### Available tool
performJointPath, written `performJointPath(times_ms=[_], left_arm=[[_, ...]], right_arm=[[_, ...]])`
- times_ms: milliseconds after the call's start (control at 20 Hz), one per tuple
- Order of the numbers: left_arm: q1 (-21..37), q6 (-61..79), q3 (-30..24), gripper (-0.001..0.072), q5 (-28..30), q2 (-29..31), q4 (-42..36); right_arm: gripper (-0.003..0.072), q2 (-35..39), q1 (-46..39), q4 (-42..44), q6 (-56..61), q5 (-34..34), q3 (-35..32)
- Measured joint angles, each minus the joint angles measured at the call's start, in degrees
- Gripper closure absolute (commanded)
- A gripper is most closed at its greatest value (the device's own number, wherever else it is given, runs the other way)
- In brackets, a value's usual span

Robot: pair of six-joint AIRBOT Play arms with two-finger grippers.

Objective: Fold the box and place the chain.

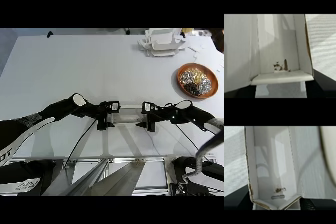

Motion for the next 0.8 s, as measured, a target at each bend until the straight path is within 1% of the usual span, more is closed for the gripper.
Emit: performJointPath(times_ms=[600,650,700,800], left_arm=[[0.0,0.0,0.0,0.0456,-0.1,0.0,0.0],[0.0,0.0,0.0,0.0456,-0.1,0.0,0.0],[0.0,0.0,0.0,0.0456,-0.1,0.0,0.0],[0.0,0.0,0.0,0.0456,-0.1,0.0,0.0]], right_arm=[[0.0204,0.0,0.0,0.0,0.0,0.0,0.0],[0.0154,0.0,0.0,0.0,0.1,0.0,0.0],[0.0026,0.0,0.0,0.0,0.3,-0.1,0.0],[-0.0005,0.0,0.0,-0.2,0.9,-0.4,0.0]])
